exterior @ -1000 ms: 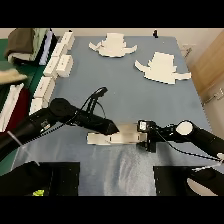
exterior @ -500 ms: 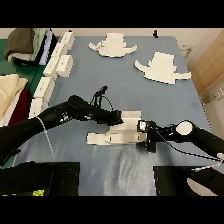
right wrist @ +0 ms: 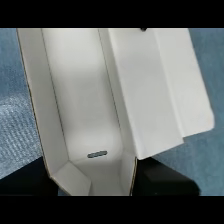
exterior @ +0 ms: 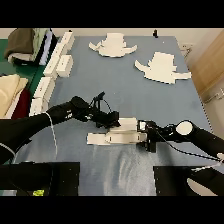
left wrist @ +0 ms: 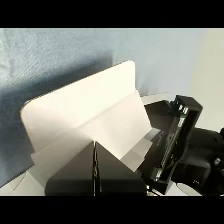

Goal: Fold the box.

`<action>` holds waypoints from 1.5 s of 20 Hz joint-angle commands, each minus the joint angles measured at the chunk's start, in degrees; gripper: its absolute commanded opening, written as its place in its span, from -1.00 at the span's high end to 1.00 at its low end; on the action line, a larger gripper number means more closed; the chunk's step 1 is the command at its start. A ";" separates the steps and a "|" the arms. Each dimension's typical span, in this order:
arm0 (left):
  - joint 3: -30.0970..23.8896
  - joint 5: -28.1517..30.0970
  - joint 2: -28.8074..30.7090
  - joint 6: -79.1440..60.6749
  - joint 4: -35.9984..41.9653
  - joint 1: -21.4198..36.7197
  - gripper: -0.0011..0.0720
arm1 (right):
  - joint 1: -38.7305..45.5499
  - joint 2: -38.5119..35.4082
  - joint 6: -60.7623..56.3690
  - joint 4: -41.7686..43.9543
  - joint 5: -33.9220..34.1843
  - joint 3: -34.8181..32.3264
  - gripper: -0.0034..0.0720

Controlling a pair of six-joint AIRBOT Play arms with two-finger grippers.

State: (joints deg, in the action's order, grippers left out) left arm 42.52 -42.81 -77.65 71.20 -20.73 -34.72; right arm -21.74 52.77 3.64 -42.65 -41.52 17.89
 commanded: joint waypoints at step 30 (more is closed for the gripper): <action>-10.10 -22.29 36.98 -53.46 -23.02 14.27 -0.69 | -0.04 0.02 -0.11 0.02 0.00 -0.04 -0.47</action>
State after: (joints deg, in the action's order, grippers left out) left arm 33.52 -64.51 -41.43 32.25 -40.47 -20.29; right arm -21.74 52.77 3.53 -42.63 -41.52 17.87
